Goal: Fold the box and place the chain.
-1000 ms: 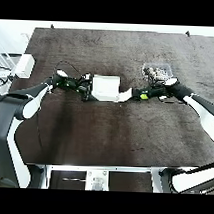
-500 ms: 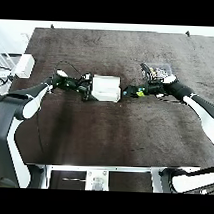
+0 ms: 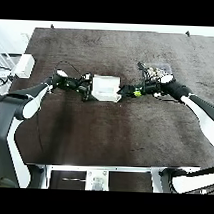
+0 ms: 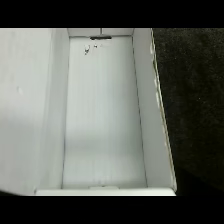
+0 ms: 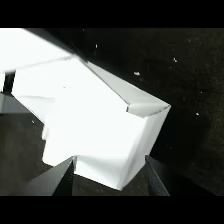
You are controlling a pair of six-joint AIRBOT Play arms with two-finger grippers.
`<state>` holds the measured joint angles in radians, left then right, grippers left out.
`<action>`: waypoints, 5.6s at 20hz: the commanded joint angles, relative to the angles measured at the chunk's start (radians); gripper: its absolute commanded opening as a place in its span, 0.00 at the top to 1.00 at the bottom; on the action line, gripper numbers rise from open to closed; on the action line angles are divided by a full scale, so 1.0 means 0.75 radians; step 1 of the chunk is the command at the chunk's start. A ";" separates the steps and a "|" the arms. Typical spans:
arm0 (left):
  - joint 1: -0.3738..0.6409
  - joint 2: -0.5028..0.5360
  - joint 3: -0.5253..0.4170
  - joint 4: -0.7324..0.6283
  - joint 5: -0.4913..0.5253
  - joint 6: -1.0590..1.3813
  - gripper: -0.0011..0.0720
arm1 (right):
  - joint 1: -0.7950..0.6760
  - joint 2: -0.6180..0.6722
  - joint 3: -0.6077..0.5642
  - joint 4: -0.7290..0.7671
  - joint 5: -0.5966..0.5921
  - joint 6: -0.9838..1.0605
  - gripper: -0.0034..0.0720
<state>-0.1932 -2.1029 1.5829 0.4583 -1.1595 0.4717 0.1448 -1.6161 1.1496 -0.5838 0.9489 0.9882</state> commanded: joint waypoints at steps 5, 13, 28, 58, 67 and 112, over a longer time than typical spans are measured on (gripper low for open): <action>0.000 0.000 0.000 0.000 -0.001 0.001 0.50 | 0.061 0.001 0.056 -0.034 -0.046 0.137 0.27; 0.000 0.000 0.000 -0.001 -0.001 0.001 0.50 | 0.133 -0.001 0.103 -0.250 -0.108 0.340 0.27; 0.000 0.000 0.000 -0.004 -0.001 0.001 0.50 | 0.258 -0.100 0.236 -0.622 -0.151 0.703 0.40; 0.000 0.000 0.000 -0.003 0.001 0.001 0.50 | 0.423 -0.384 0.781 -1.252 0.333 1.351 0.40; 0.000 0.000 0.000 -0.003 0.000 0.001 0.50 | 0.452 -0.406 0.786 -1.323 0.451 1.393 0.50; 0.000 0.000 0.000 -0.003 -0.001 0.001 0.50 | 0.488 -0.195 0.783 -1.403 0.439 1.473 0.35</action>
<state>-0.1944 -2.1029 1.5833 0.4557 -1.1599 0.4717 0.5106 -1.8183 1.7363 -1.6352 1.2591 2.1963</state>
